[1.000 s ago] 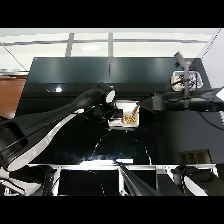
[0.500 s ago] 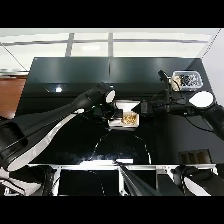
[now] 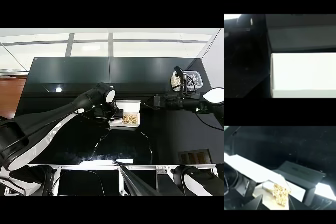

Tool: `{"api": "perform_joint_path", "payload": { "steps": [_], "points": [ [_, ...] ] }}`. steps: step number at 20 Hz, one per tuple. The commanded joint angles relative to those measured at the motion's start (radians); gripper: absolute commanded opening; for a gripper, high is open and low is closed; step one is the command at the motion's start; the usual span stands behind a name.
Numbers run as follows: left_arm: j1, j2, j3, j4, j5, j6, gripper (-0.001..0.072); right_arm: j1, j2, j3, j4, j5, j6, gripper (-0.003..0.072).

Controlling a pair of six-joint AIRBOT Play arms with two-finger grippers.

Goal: Fold the box and place the chain.

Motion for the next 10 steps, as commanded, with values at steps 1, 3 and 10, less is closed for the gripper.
{"api": "perform_joint_path", "payload": {
  "steps": [1,3,10],
  "points": [
    [0.000,-0.010,0.000,-0.020,0.006,0.010,0.0029,-0.036,0.001,0.000,-0.015,0.047,-0.041,0.0381],
    [0.002,-0.010,0.000,-0.022,0.008,0.019,0.0028,-0.036,0.001,0.000,-0.016,0.051,-0.041,0.0381],
    [0.002,0.069,0.001,0.040,-0.023,-0.016,0.0505,-0.036,0.000,0.001,-0.017,0.053,-0.039,0.0381]
  ]
}}
